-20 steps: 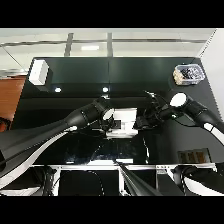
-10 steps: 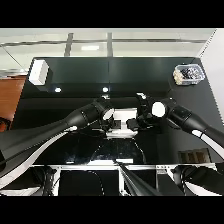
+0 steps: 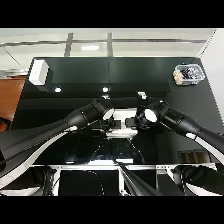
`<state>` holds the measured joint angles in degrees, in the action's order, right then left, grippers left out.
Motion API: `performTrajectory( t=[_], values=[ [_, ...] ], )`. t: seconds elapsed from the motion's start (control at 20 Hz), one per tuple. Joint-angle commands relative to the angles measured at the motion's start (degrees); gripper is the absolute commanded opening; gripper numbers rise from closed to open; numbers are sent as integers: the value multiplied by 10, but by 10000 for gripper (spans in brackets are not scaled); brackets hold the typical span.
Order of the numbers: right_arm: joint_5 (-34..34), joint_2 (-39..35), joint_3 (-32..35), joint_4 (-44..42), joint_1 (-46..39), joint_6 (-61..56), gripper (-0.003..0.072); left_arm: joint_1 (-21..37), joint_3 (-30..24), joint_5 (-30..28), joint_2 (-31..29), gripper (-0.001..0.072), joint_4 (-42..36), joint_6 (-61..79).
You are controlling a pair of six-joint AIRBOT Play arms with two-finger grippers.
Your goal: Fold the box and place the chain.
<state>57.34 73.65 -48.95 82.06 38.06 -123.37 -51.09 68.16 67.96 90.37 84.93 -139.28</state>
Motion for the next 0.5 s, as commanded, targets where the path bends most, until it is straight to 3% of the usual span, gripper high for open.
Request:
performTrajectory(
  t=[0.0,0.1,0.15,0.3,0.35,0.45],
  values=[
    [21,10,-1,10,4,-20,305,0,0,0,0,28,0,0],
    [19,14,-1,10,10,-20,304,0,0,0,0,28,0,0],
    [16,16,-1,10,16,-16,212,0,0,0,0,28,0,0],
    [2,17,-1,10,28,-12,186,0,0,0,0,28,0,0],
    [2,17,-1,10,28,-11,29,0,0,0,0,28,0,0],
    [2,17,-2,10,28,-12,24,0,0,0,0,28,0,0]
  ],
)
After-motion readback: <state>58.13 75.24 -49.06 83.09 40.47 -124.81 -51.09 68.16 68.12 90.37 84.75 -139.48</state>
